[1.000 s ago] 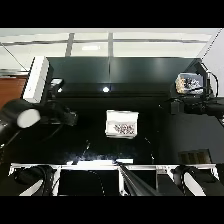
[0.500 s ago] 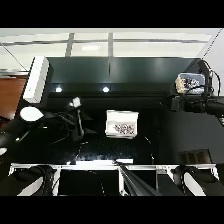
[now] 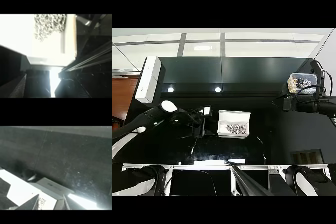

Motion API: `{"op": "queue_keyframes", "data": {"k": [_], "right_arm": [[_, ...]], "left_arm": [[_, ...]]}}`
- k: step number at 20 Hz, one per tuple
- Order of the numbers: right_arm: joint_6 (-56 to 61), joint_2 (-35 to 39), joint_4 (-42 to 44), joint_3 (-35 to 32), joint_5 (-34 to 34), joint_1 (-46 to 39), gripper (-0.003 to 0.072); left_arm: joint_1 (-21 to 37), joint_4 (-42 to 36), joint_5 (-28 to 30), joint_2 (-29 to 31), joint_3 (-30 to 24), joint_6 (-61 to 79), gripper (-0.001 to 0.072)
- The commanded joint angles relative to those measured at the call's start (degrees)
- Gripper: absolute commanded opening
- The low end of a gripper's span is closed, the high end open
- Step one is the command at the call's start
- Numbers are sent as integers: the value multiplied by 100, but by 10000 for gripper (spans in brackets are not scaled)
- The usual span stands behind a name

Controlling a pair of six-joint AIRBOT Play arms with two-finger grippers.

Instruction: Fold the box and place the chain.

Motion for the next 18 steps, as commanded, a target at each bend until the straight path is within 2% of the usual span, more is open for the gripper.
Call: {"op": "queue_keyframes", "data": {"k": [1, 14, 15, 16, 17, 18], "right_arm": [[-4, 4, 2, 0, 4, 2, 376], [-4, 4, 0, 0, 7, 2, 376], [-4, 2, 0, -2, 4, 4, 376], [-4, 2, -2, -4, -4, 4, 376], [13, 0, -4, -35, -81, 4, 376], [162, 0, -9, -96, -240, 4, 376]], "left_arm": [[-229, 136, 98, -385, 282, 192, 714], [-638, -212, 527, -400, 310, 188, 703], [-638, -227, 535, -400, 310, 188, 665], [-638, -227, 538, -400, 310, 190, 548], [-638, -227, 540, -400, 310, 190, 483], [-638, -227, 544, -398, 310, 190, 483]]}}
